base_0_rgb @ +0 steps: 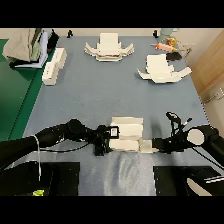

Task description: Fold the box.

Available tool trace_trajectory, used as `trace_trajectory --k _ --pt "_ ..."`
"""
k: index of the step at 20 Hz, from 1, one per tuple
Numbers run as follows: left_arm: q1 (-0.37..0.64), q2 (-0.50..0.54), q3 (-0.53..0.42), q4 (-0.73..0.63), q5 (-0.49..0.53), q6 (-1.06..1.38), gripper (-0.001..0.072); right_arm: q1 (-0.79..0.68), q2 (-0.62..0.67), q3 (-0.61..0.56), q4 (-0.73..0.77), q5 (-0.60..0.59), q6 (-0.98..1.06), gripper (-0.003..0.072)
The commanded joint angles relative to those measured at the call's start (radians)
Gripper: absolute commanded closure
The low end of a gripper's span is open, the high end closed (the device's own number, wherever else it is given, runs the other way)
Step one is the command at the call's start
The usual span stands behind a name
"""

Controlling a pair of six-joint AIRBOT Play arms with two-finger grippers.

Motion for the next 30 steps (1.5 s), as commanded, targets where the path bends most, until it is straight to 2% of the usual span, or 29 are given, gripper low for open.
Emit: trace_trajectory --k 1,8,9,11,12,22,26,28,30 --pt "0.0 0.0 0.0 0.0 0.0 0.0 0.0192 0.002 -0.003 -0.006 0.156 -0.024 -0.093 0.0681" --pt "0.0 0.0 0.0 0.0 0.0 0.0 0.0193 0.002 0.055 0.059 0.185 -0.024 -0.128 0.0665" --pt "0.0 0.0 0.0 0.0 0.0 0.0 0.0193 0.002 0.06 0.063 0.188 -0.023 -0.128 0.0584" --pt "0.0 0.0 0.0 0.0 0.0 0.0 0.0193 0.002 0.061 0.064 0.207 -0.019 -0.128 0.0323" --pt "0.0 0.0 0.0 0.0 0.0 0.0 0.0192 0.002 0.061 0.064 0.219 -0.019 -0.128 0.0303" --pt "0.0 0.0 0.0 0.0 0.0 0.0 0.0193 0.004 0.003 0.064 0.295 -0.032 -0.18 0.0298" --pt "0.0 0.0 0.0 0.0 0.0 0.0 0.0193 0.09 -0.048 0.074 0.296 -0.084 -0.166 0.0298" --pt "0.0 0.0 0.0 0.0 0.0 0.0 0.0192 0.151 -0.087 0.093 0.265 -0.129 -0.107 0.0299" --pt "0.0 0.0 0.0 0.0 0.0 0.0 0.0193 0.219 -0.137 0.13 0.14 -0.137 0.023 0.0299"
